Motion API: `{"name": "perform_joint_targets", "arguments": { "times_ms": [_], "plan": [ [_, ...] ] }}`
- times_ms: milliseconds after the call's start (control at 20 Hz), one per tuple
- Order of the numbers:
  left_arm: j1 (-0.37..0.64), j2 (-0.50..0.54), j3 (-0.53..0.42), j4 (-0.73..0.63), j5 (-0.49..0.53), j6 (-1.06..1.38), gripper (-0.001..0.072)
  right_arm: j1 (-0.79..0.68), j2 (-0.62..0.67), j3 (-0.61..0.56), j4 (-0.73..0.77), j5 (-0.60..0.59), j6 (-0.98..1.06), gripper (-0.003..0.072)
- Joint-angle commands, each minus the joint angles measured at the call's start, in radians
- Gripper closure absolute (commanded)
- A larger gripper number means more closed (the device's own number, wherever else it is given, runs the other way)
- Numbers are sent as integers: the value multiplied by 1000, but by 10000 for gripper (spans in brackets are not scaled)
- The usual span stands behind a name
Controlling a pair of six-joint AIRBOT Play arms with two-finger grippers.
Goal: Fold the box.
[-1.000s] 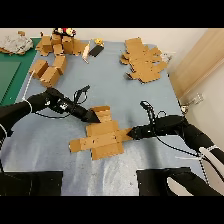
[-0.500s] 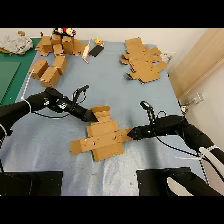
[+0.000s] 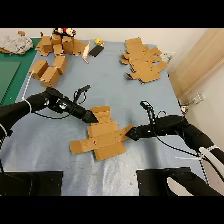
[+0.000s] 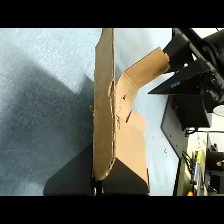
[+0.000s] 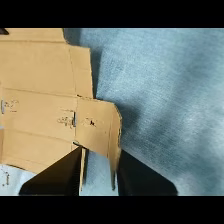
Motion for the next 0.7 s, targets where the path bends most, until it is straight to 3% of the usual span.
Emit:
{"name": "perform_joint_targets", "arguments": {
  "times_ms": [0,150,350,500,650],
  "plan": [
    [0,18,0,-11,18,49,700,-9,2,19,-24,7,107,370],
    [-16,89,-1,6,45,148,700,-26,3,56,-36,-16,205,370],
    [-91,185,-18,17,192,346,700,-58,14,102,-36,-3,323,370],
    [-149,213,-79,10,279,463,700,-89,40,111,-34,29,378,370],
    [-174,244,-166,-72,288,598,700,-114,51,111,-36,63,435,389]
  ]
}}
